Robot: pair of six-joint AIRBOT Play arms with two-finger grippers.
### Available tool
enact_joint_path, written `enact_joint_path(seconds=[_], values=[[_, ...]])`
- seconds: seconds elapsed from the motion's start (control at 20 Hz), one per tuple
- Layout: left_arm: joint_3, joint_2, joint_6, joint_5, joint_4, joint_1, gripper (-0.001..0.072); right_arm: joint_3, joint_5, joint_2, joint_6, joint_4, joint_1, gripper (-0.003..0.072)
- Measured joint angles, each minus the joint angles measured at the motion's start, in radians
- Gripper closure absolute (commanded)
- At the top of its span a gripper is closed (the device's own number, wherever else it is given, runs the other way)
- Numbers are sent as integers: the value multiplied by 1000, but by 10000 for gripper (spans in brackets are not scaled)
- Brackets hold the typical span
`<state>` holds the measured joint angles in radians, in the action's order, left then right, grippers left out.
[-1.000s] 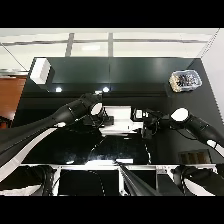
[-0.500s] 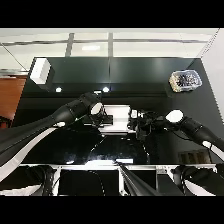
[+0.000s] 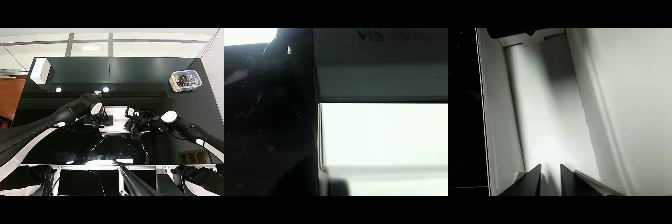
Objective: Fold the box and place the chain.
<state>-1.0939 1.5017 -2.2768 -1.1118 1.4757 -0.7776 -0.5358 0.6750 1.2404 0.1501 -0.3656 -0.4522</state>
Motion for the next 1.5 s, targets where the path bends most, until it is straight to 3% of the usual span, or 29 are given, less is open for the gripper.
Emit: enact_joint_path(seconds=[0.1, 0.15, 0.2, 0.25, 0.3, 0.35, 0.4, 0.45, 0.6, 0.7, 0.9, 1.1, 1.3, 1.5], values=[[0, 0, 0, 0, 0, 0, 680, 0, -10, 2, -24, -3, -1, 426], [0, 0, 0, 0, 0, 0, 681, 0, -12, 3, -31, -3, -2, 527], [0, 0, 0, 0, 0, 0, 680, 0, -14, 4, -40, -4, -2, 482], [0, 0, -1, 0, 0, 0, 680, 0, -14, 4, -47, -5, -2, 276], [0, 0, 0, 0, -1, 0, 681, 0, -12, 4, -51, -6, -2, 319], [0, 0, 0, -2, -1, 0, 681, 0, -14, 4, -60, -6, -2, 525], [0, 0, -1, 0, -1, 0, 681, 0, -11, 4, -70, -7, -2, 559], [0, 0, -1, 1, -1, 0, 681, 0, -9, 4, -72, -8, -2, 680], [0, 0, -2, 4, -2, 0, 680, 0, -7, -19, -139, -44, 6, 667], [0, 0, -5, 11, -2, 0, 681, -9, 26, -64, -297, -118, 49, 668], [0, 0, -3, 9, 0, 0, 681, -26, 198, -202, -660, -262, 270, 667], [0, 0, 0, 8, 3, 0, 681, 45, 276, -272, -1000, -265, 512, 667], [0, 0, 0, 6, 4, 0, 681, 142, 271, -209, -1179, -253, 551, 667], [0, 0, -1, 6, 4, 0, 681, 164, 287, -90, -1123, -110, 459, 666]])
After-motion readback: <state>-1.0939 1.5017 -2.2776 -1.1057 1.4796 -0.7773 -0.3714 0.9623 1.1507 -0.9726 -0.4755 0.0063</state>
